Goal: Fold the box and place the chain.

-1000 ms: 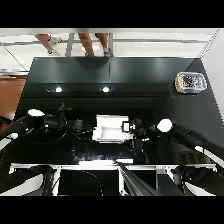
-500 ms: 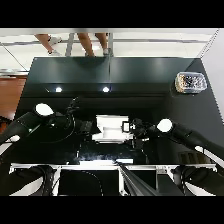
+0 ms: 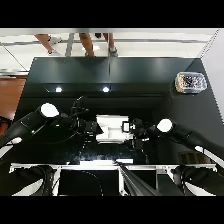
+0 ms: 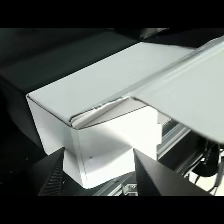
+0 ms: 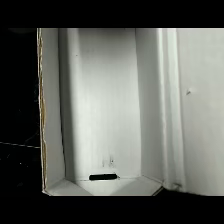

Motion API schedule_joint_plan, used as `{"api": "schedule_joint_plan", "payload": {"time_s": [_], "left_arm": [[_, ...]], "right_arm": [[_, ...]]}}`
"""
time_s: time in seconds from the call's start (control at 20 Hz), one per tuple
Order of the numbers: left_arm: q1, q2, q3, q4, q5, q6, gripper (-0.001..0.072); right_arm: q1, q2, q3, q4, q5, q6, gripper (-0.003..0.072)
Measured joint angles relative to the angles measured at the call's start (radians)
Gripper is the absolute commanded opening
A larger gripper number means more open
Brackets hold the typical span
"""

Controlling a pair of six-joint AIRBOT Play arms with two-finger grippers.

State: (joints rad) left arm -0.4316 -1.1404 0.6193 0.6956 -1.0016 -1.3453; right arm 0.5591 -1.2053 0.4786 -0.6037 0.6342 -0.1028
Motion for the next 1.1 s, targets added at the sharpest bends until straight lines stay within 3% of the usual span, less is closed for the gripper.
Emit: {"api": "schedule_joint_plan", "payload": {"time_s": [0.7, 1.1], "left_arm": [[-0.196, -0.033, 0.132, 0.448, 0.076, -0.416, 0.0496], [-0.291, -0.148, 0.240, 0.622, -0.024, -0.578, 0.0493]], "right_arm": [[0.000, 0.000, 0.000, 0.000, 0.000, 0.000, 0.0129], [0.000, 0.000, 0.000, 0.000, 0.000, 0.000, 0.0129]]}}
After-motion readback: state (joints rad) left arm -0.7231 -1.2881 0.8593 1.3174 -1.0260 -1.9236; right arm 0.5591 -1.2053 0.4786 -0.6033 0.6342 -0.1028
